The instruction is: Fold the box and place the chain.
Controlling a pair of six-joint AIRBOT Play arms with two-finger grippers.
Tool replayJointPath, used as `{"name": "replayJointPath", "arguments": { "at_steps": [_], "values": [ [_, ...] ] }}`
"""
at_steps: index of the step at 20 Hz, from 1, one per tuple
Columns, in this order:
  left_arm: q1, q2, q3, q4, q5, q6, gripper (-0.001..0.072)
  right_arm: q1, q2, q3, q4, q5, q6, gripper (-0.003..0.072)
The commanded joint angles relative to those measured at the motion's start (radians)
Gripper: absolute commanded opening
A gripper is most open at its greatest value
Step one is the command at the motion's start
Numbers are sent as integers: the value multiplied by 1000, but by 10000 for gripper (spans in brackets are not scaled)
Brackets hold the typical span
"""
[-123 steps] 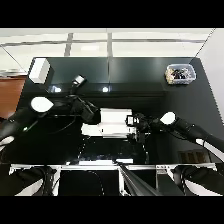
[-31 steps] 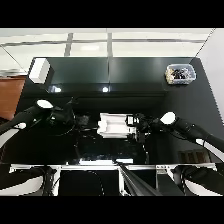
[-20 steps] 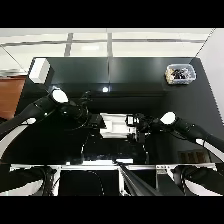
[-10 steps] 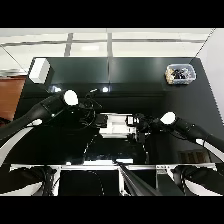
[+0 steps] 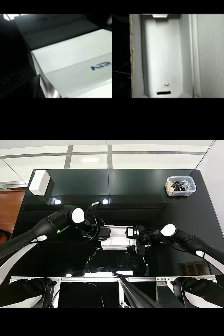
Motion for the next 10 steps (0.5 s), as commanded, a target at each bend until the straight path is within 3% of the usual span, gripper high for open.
{"name": "replayJointPath", "arguments": {
  "at_steps": [1, 5, 10],
  "values": [
    [-34, -13, 0, 69, 17, -85, 274, 0, 0, 0, 0, -1, 0, 73],
    [-82, -23, 0, 233, 16, -252, 275, 0, 0, 0, 0, -1, 0, 73],
    [-94, -29, 0, 264, 1, -290, 275, 0, 0, 0, 0, -1, 0, 73]
  ]
}}
